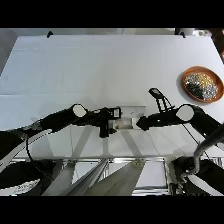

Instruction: Fold the box and place the chain.

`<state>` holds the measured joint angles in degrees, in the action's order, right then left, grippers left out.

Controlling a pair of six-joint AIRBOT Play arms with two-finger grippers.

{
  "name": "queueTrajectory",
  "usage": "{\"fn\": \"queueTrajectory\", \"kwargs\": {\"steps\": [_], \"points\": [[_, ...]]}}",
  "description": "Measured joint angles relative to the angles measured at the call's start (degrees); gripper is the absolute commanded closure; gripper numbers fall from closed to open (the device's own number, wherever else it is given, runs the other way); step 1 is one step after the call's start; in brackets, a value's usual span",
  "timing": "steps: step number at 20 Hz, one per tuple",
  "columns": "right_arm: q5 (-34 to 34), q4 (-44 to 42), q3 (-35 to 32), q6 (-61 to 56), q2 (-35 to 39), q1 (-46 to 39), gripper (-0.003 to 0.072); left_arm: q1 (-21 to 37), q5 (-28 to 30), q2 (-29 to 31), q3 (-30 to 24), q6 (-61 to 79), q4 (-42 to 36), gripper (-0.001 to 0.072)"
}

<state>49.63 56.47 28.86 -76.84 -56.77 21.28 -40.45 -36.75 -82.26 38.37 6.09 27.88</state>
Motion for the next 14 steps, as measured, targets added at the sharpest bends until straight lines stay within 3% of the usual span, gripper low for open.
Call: {"fn": "queueTrajectory", "kwargs": {"steps": [6, 14], "points": [[-1.0, 2.7, 0.6, -3.7, -0.3, 2.6, 0.0267, 0.0, 0.0, 0.0, 0.0, 0.0, 0.0, 0.0576], [-4.0, 18.7, 3.5, -22.0, -2.8, 12.2, 0.0280, 0.0, 0.0, 0.0, 0.0, 0.0, 0.0, 0.0576]]}}
